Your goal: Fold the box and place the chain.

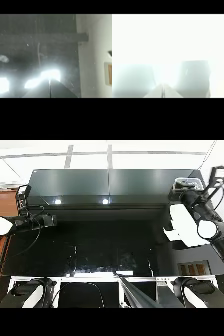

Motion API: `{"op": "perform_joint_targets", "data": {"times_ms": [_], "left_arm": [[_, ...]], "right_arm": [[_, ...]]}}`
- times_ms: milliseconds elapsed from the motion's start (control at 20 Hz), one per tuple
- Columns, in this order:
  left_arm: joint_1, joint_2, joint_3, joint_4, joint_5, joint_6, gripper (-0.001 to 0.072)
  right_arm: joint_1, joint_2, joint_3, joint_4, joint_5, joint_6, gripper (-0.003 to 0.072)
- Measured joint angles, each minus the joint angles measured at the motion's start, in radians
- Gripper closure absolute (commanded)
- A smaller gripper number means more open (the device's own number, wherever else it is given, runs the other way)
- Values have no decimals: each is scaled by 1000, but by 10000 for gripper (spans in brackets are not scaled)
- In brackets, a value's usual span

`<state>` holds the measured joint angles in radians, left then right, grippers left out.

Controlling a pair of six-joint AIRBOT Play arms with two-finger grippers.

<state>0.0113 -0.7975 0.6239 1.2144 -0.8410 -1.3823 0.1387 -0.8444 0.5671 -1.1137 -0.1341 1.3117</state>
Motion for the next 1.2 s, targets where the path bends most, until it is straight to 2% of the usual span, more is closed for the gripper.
{"op": "perform_joint_targets", "data": {"times_ms": [50, 100, 150, 200, 250, 350, 450, 600, 700, 850, 1000, 1050, 1100, 1150, 1200], "left_arm": [[0, 0, 0, -1, 16, 0, 680], [0, 0, 0, -3, 34, -1, 676], [0, 0, 0, -7, 47, -1, 562], [0, 0, 0, -14, 60, -1, 219], [0, -1, 0, -23, 71, -2, 11], [0, -1, 0, -47, 79, -6, 11], [0, -2, 0, -69, 82, -13, 11], [0, -2, 0, -101, 75, -18, 11], [0, -2, 0, -119, 74, -21, 11], [0, -2, 0, -142, 72, -21, 11], [0, -2, 0, -152, 71, -34, 11], [0, -2, 0, -158, 71, -40, 11], [0, -2, 0, -163, 71, -48, 11], [0, -2, 0, -168, 71, -50, 11], [0, -2, 0, -172, 71, -55, 11]], "right_arm": [[-2, 0, 0, 0, -39, 2, -34], [-8, -2, 0, -2, -60, 0, -33], [-24, -7, 0, -5, -61, -19, -33], [-51, -14, 0, -4, -46, -34, -32], [-100, -29, 2, -5, -10, -55, -32], [-262, -81, 32, 10, 95, -74, -31], [-480, -167, 113, 26, 237, -81, -31], [-793, -330, 308, 33, 528, -89, -30], [-949, -453, 457, 32, 772, -123, -30], [-1064, -616, 633, 11, 1119, -224, -30], [-1070, -720, 727, -13, 1316, -352, -29], [-1056, -740, 744, -31, 1345, -391, 25], [-1038, -756, 756, -58, 1369, -424, 189], [-1024, -766, 764, -82, 1388, -446, 320], [-1013, -774, 771, -105, 1408, -464, 507]]}}
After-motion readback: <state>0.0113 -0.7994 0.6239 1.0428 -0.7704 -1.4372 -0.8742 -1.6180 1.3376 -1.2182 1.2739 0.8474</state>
